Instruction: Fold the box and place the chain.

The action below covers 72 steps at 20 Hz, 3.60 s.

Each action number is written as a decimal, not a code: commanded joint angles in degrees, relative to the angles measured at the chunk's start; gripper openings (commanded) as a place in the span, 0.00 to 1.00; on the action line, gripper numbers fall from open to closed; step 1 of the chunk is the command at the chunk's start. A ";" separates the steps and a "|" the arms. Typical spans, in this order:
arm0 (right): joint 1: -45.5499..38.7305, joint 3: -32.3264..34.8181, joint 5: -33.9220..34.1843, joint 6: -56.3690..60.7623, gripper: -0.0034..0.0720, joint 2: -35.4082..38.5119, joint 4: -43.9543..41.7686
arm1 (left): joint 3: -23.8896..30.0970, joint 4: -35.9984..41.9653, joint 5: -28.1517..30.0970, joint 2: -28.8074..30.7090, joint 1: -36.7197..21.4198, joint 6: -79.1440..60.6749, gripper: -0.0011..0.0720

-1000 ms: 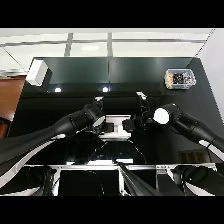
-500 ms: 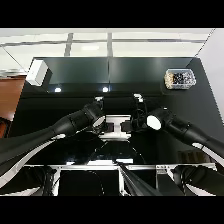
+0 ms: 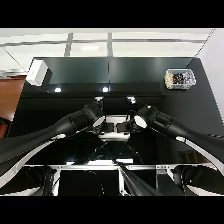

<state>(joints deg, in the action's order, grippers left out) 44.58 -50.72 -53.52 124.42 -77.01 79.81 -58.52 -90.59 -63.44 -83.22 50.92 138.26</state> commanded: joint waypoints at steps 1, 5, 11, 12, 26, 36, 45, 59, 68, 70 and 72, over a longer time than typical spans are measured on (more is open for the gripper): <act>0.44 -1.27 -1.38 2.29 0.29 -1.11 1.38 | -0.04 -0.02 0.00 -0.02 -0.02 -0.04 0.05; 0.55 -3.13 -4.20 2.69 0.29 -2.51 1.90 | -0.04 0.00 0.00 -0.02 -0.02 -0.04 0.05; 0.55 -3.19 -6.32 6.54 0.29 -3.58 2.32 | -0.04 0.00 0.26 -0.02 -0.02 -0.04 0.05; 0.55 -3.21 -6.19 6.54 0.07 -3.56 2.25 | -0.04 0.00 0.26 -0.02 -0.02 -0.04 0.05; 0.55 -3.50 -6.47 6.51 0.28 -3.80 2.38 | -0.04 -0.02 0.20 -0.02 -0.02 -0.04 0.05; 0.48 -3.52 -7.10 6.73 0.63 -3.61 2.99 | -0.04 -0.02 0.20 -0.02 -0.02 -0.04 0.05; -1.29 -4.33 -10.80 -5.60 0.63 18.97 15.28 | -0.04 -0.02 0.20 -0.02 -0.02 -0.04 0.05; -49.37 -15.91 14.60 -11.61 0.98 -2.86 17.09 | -0.04 0.02 0.17 -0.02 0.00 -0.04 0.05; -52.04 -46.82 -1.70 -16.96 0.83 -31.78 12.31 | -0.04 0.02 0.20 -0.02 0.00 -0.04 0.05; -52.59 -46.82 -1.66 -16.96 0.83 -33.22 12.52 | -0.04 0.02 0.13 -0.02 0.00 -0.02 0.05; -52.81 -46.82 -0.63 -17.05 0.70 -34.12 13.60 | -0.04 0.02 0.13 -0.02 0.00 -0.04 0.05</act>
<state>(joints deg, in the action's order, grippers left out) -7.66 -96.20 -54.46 107.90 -108.55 92.95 -58.52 -90.56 -63.26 -83.22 50.94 138.23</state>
